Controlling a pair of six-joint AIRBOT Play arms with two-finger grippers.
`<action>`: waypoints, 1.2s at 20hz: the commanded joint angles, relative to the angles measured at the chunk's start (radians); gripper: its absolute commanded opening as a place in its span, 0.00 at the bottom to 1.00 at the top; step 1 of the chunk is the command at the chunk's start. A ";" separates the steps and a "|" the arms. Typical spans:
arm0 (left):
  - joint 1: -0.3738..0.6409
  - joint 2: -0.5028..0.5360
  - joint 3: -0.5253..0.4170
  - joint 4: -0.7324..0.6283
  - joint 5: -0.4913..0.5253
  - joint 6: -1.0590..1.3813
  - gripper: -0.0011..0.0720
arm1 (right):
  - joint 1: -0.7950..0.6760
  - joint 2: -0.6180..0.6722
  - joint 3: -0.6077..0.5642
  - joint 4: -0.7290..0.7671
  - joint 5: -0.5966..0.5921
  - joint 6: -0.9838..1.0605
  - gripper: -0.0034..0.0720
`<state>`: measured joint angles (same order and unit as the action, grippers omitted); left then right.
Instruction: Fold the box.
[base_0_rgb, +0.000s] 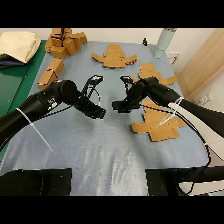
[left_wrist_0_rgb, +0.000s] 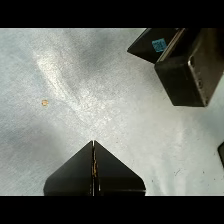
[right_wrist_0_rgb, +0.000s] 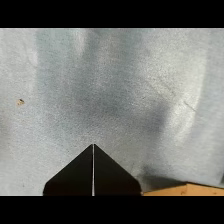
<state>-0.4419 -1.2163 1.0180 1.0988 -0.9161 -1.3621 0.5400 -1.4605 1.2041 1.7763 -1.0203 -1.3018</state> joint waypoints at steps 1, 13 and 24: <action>0.000 0.001 0.000 0.001 0.000 0.000 0.03 | 0.000 -0.001 0.001 0.000 0.000 0.000 0.06; 0.000 0.001 0.000 0.000 0.000 0.000 0.03 | 0.000 -0.001 0.001 0.000 0.035 0.000 0.06; -0.001 0.000 0.000 -0.028 0.061 0.000 0.03 | -0.236 -0.001 0.225 -0.338 -0.352 0.202 0.89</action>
<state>-0.4419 -1.2163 1.0180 1.0813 -0.8867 -1.3621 0.4240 -1.4616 1.3235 1.6787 -1.1290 -1.1538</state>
